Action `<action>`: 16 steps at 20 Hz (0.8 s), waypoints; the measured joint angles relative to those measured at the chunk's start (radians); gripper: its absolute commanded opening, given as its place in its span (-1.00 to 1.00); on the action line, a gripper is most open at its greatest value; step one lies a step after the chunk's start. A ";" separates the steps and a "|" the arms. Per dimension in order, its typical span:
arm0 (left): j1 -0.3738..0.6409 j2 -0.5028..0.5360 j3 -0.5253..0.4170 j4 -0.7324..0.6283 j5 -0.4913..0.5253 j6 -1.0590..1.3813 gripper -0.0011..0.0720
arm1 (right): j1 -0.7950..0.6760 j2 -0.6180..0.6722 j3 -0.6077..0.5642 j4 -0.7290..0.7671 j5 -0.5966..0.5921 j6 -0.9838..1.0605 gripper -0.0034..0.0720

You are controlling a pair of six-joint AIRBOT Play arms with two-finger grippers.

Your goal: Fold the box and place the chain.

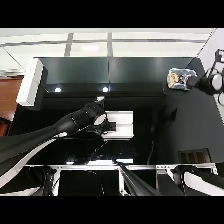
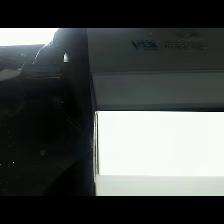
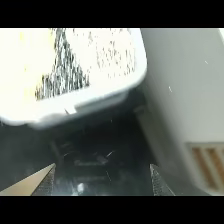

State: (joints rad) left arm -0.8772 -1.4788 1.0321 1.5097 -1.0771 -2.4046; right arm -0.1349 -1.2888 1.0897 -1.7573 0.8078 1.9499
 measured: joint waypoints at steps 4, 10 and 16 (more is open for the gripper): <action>0.000 0.000 0.000 -0.001 -0.005 0.000 -0.89 | -0.037 -0.285 0.335 0.069 0.099 -0.019 1.00; 0.000 0.000 0.000 -0.003 -0.008 0.000 -0.89 | -0.063 -0.521 0.605 0.133 0.145 -0.085 0.71; 0.000 0.000 0.000 -0.003 -0.007 -0.001 -0.89 | -0.090 -0.598 0.651 0.151 0.148 -0.121 0.71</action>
State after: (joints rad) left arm -0.8772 -1.4788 1.0317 1.5063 -1.0843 -2.4058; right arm -0.2249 -1.8866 1.7405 -1.6066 0.9554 1.8290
